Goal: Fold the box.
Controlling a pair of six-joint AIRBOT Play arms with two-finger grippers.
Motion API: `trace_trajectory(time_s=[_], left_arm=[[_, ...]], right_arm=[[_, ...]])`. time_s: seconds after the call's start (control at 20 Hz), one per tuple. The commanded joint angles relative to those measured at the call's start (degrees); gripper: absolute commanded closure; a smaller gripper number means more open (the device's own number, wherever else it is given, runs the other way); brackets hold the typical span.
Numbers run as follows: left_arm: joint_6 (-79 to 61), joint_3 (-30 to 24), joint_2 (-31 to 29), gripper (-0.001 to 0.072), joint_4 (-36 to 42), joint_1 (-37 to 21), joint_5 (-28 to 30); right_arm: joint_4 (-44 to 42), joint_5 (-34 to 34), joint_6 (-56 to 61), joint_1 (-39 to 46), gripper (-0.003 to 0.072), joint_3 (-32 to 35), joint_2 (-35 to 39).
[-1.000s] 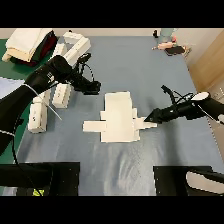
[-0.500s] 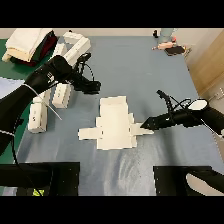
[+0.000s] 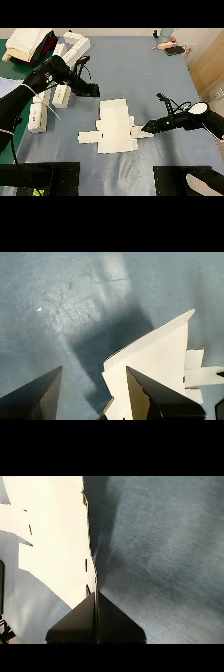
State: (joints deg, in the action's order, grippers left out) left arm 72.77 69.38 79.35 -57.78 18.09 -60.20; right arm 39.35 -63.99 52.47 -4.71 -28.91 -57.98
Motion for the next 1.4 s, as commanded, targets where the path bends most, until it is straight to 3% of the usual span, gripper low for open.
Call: trace_trajectory(time_s=[0.0, 0.1, 0.25, 0.6, 0.8, 1.05, 1.1, 1.15, 1.35], left_arm=[[-3.15, -1.79, 0.02, 0.0114, -0.42, -2.16, -7.56], [-7.43, -4.52, 0.17, 0.0114, 1.88, -3.8, -10.97], [-16.48, -8.37, 2.05, 0.0114, 13.22, -5.53, -13.92], [-30.36, -9.14, 12.28, 0.0123, 33.62, -5.53, -13.86], [-31.26, -9.09, 16.13, 0.0123, 34.14, -4.37, -13.92], [-31.5, -8.55, 16.48, 0.0124, 34.18, -4.24, -14.08], [-31.65, -8.48, 16.48, 0.018, 34.18, -4.13, -14.47], [-33.09, -8.48, 16.5, 0.0349, 34.18, -4.13, -15.67], [-34.71, -8.48, 16.5, 0.0368, 32.72, -4.13, -20.0]], right_arm=[[1.18, 0.2, 0.02, -0.07, 0.0685, 0.17, 0.24], [1.38, 0.17, 0.02, -0.07, 0.0685, 0.17, 0.24], [1.38, 0.2, 0.02, -0.07, 0.0685, 0.17, 0.24], [1.38, 0.04, 0.02, -0.07, 0.0685, 0.17, 0.24], [1.36, 0.04, 0.02, -0.07, 0.0685, 0.17, 0.24], [1.36, -0.07, 0.02, -0.07, 0.0685, 0.17, 0.24], [1.36, -0.04, 0.02, -0.07, 0.0685, 0.17, 0.24], [1.36, -0.02, 0.02, -0.07, 0.0685, 0.17, 0.24], [1.38, 0.07, 0.0, -0.07, 0.0685, 0.17, 0.24]])
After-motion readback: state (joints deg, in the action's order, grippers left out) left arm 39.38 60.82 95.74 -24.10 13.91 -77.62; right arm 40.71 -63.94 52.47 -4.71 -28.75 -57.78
